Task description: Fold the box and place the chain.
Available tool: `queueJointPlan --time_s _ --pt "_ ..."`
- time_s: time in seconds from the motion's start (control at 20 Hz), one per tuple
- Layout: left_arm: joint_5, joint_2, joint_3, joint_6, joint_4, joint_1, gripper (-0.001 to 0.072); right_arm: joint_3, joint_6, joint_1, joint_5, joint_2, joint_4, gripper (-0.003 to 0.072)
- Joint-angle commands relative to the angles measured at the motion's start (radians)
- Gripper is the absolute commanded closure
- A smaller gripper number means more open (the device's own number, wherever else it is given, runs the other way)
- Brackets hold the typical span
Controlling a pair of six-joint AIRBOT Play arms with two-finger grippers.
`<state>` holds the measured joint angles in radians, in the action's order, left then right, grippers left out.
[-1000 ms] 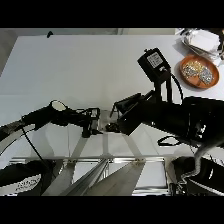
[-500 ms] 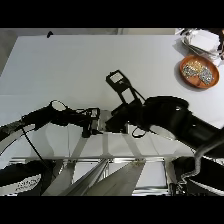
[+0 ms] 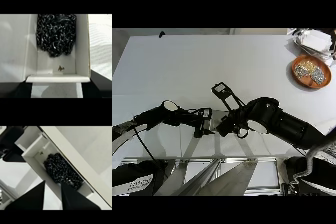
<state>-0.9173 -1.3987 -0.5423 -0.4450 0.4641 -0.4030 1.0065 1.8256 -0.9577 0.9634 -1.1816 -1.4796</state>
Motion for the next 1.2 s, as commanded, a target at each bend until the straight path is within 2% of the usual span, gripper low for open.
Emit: queueJointPlan --time_s 0.0,0.1,0.15,0.2,0.3,0.45,0.55,0.6,0.7,0.75,0.8,0.95,1.15 --pt "0.000 0.001 0.000 0.000 0.000 0.000 0.0437 0.002 -0.020 0.002 0.015 0.002 0.006 0.0428" --pt "0.000 0.001 0.000 0.000 0.000 0.000 0.0437 0.018 -0.082 0.021 0.017 0.023 0.006 0.0433" --pt "0.000 0.001 0.000 0.000 0.000 0.000 0.0437 0.041 -0.102 0.040 0.027 0.033 0.014 0.0476" --pt "0.000 0.001 0.000 0.000 0.000 0.000 0.0437 0.074 -0.146 0.064 0.053 0.038 0.033 0.0557" --pt "0.000 0.001 0.000 0.000 0.000 0.000 0.0437 0.141 -0.228 0.122 0.103 0.039 0.048 0.0570" --pt "0.000 0.001 0.000 0.000 0.000 0.000 0.0437 0.171 -0.372 0.232 0.099 0.036 0.084 0.0571" --pt "0.000 0.001 0.000 0.000 0.000 0.000 0.0437 0.170 -0.623 0.323 0.135 0.011 0.238 0.0571" --pt "0.000 0.001 0.000 0.000 0.000 0.000 0.0437 0.170 -0.788 0.365 0.176 -0.014 0.333 0.0571" --pt "0.000 0.001 0.000 0.000 0.000 0.000 0.0437 0.170 -0.971 0.417 0.234 -0.073 0.406 0.0562" --pt "0.000 0.001 0.000 0.000 0.000 0.000 0.0437 0.170 -0.998 0.431 0.266 -0.103 0.415 0.0519" --pt "0.000 0.001 0.000 0.000 0.000 0.000 0.0437 0.170 -1.005 0.438 0.308 -0.137 0.418 0.0442" --pt "0.001 0.001 0.000 0.000 0.000 0.000 0.0437 0.170 -1.057 0.428 0.422 -0.217 0.478 0.0411" --pt "0.000 0.001 0.000 0.000 0.000 0.000 0.0437 0.170 -1.114 0.387 0.414 -0.228 0.532 0.0411"
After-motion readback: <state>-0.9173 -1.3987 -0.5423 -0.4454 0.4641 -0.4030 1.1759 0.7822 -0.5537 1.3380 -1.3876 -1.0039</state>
